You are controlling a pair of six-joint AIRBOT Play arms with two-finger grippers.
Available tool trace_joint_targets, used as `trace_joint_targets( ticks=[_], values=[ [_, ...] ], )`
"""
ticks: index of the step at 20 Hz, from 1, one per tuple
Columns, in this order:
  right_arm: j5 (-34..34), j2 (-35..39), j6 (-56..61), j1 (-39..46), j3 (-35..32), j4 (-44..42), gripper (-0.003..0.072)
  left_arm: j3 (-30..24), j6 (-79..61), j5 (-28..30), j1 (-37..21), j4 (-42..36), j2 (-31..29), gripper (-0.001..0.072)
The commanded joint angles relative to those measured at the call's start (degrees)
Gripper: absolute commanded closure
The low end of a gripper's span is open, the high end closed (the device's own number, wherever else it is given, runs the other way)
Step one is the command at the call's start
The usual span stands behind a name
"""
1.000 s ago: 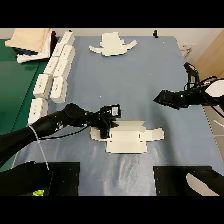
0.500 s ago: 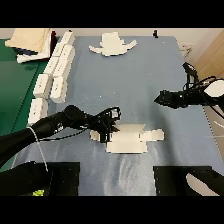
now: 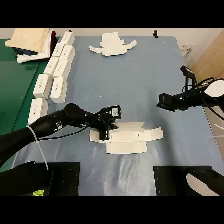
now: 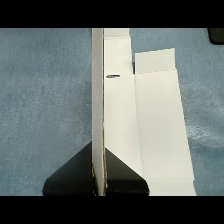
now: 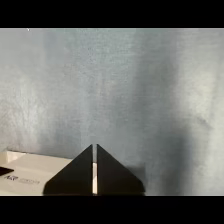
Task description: Fold the box.
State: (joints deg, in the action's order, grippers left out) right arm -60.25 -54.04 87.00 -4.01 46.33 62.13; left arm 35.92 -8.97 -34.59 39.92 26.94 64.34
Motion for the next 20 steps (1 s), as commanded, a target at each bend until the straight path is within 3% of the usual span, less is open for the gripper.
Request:
trace_joint_targets(
  ticks=[1,6,9,13,16,17,19,20],
  values=[
    [-5.7,0.0,0.1,0.0,0.0,0.2,0.0683,0.5,0.1,-0.1,0.0,0.1,0.4,0.0696],
    [-14.2,1.2,2.5,-0.3,0.0,-1.2,0.0683,0.4,0.0,0.2,0.0,0.1,1.0,0.0695],
    [-17.9,4.2,2.0,-6.1,-0.8,0.0,0.0684,0.4,0.0,0.4,0.0,0.0,1.0,0.0695],
    [-15.3,11.3,2.8,-23.3,-7.6,7.7,0.0684,0.4,0.0,0.4,0.0,0.0,1.0,0.0695],
    [-5.4,16.2,0.8,-40.6,-15.2,17.5,0.0683,0.4,0.0,0.4,0.0,0.0,1.0,0.0695],
    [-2.7,16.7,-2.8,-45.7,-17.0,19.8,0.0619,0.4,0.0,0.4,0.0,0.0,1.0,0.0695],
    [2.4,15.8,-11.7,-54.0,-20.2,26.0,0.0038,0.4,0.0,0.4,0.0,0.0,1.0,0.0695],
    [4.3,14.6,-14.7,-56.8,-21.2,28.8,-0.0005,0.4,0.0,0.5,0.0,0.0,1.0,0.0695]
  ],
)
